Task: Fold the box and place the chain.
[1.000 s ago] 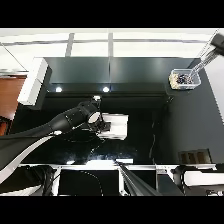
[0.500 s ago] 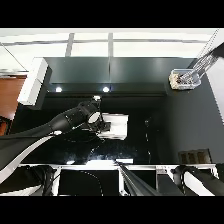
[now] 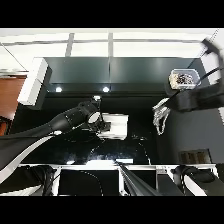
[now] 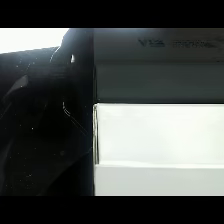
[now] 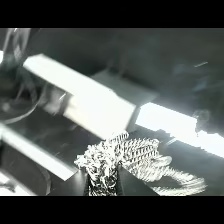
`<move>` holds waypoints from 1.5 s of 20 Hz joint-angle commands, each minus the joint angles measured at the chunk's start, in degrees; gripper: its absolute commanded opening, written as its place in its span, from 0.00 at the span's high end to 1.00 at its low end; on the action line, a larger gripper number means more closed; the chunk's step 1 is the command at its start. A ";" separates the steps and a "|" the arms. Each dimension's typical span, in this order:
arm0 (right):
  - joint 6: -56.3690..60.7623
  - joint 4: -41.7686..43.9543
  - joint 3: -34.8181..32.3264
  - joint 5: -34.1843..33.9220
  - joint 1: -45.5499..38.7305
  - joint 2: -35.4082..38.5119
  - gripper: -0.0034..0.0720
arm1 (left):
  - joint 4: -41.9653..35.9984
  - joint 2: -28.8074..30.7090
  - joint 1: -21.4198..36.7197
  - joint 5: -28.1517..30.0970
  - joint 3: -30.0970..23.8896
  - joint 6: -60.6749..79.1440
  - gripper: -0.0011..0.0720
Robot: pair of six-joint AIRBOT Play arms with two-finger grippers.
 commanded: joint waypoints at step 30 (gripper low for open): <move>2.71 3.04 -14.47 -32.61 26.38 -13.77 0.94 | 0.00 -0.02 0.04 0.02 0.04 0.00 0.95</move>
